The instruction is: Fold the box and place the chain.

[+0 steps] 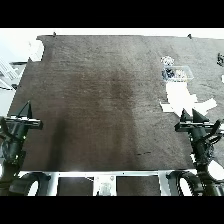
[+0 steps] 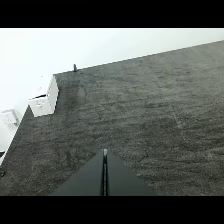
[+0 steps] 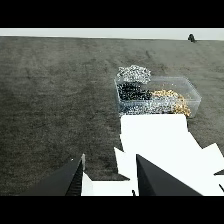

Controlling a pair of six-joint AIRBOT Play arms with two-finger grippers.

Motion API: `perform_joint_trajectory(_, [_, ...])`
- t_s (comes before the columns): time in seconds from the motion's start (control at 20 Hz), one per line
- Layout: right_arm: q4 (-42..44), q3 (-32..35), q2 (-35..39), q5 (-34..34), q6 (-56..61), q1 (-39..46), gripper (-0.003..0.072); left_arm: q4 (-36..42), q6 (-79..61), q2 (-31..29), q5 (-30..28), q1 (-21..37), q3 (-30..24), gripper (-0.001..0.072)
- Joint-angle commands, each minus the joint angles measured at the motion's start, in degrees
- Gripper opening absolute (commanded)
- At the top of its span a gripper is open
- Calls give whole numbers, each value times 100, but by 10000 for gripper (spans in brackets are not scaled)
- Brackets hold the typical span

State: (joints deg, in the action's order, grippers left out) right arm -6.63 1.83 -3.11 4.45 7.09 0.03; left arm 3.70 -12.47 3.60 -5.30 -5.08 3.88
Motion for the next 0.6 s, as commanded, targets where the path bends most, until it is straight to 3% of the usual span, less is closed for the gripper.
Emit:
perform_joint_trajectory(0.0, [2, 2, 0, 0, 0, -4, 377, -2, -2, -4, -2, 2, 0, 19])
perform_joint_trajectory(0.35, [-133, -380, -83, -4, -66, 107, 369, -2, -2, -2, -2, 2, 0, 19])
perform_joint_trajectory(0.55, [-136, -1224, -1408, 9, -68, 879, 419, -2, -2, -2, -2, 2, 0, 19])
